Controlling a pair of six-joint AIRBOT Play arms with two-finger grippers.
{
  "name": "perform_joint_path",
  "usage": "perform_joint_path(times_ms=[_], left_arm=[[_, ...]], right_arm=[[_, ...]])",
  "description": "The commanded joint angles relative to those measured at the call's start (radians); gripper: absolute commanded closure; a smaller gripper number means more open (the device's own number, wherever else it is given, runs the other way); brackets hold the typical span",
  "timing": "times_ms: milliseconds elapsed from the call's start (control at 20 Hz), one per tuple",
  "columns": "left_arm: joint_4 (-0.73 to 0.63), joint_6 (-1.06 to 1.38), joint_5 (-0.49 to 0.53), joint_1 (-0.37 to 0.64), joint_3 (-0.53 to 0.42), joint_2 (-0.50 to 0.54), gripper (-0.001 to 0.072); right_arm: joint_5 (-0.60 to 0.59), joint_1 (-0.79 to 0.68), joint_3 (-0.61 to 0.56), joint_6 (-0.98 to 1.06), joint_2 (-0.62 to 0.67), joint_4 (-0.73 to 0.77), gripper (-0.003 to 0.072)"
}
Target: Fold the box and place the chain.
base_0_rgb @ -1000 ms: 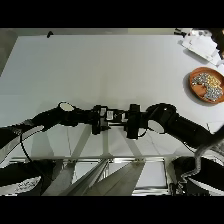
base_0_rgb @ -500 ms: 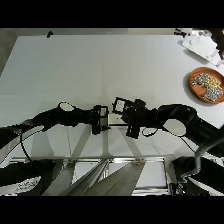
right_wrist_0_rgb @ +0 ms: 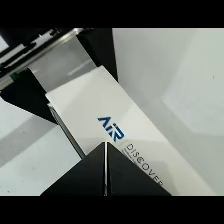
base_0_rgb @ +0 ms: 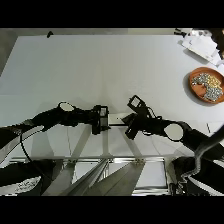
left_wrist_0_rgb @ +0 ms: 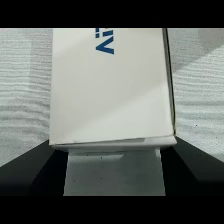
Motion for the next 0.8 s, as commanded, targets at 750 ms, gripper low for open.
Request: perform_joint_path(times_ms=[750], left_arm=[[0.000,0.000,0.001,0.000,0.000,0.000,0.0253]], right_arm=[[-0.129,0.095,-0.087,-0.037,-0.088,0.042,0.0671]])
